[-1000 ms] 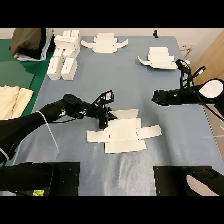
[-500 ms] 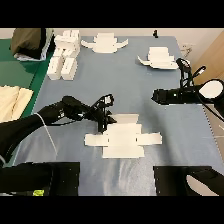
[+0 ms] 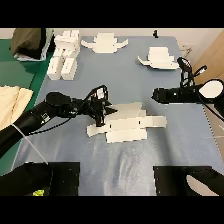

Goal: Fold the box.

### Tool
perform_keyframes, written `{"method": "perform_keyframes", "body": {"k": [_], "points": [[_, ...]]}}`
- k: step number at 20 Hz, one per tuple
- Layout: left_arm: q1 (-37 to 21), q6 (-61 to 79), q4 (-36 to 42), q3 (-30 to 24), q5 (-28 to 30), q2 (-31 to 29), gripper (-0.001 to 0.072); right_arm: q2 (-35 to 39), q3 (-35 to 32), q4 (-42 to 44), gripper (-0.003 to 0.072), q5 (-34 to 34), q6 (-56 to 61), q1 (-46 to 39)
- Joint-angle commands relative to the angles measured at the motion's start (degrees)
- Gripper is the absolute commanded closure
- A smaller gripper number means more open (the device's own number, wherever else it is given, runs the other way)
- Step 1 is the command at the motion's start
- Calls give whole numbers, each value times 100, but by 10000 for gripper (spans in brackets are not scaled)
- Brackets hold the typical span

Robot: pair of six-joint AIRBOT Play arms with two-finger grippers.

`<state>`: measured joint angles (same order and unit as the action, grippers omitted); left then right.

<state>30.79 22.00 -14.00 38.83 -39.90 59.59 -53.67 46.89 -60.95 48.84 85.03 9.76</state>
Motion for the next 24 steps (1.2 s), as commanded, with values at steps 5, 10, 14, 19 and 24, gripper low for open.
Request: {"method": "perform_keyframes", "body": {"k": [5, 10, 14, 19, 24], "points": [[1051, 459, 9, -595, 1596, 234, 695, 35, -2, 184, 683, 63, -4, 2], [1134, 415, 74, -697, 1467, 282, 695, 66, -9, 186, 683, 551, -63, 2], [1126, 413, 72, -708, 1486, 319, 693, 66, -9, 201, 683, 334, -63, 2], [1051, 238, 68, -710, 1532, 328, 586, 66, -9, 205, 683, 299, -63, 2], [953, 234, 24, -708, 1537, 328, 371, 66, -9, 208, 683, 319, -92, 2]]}}
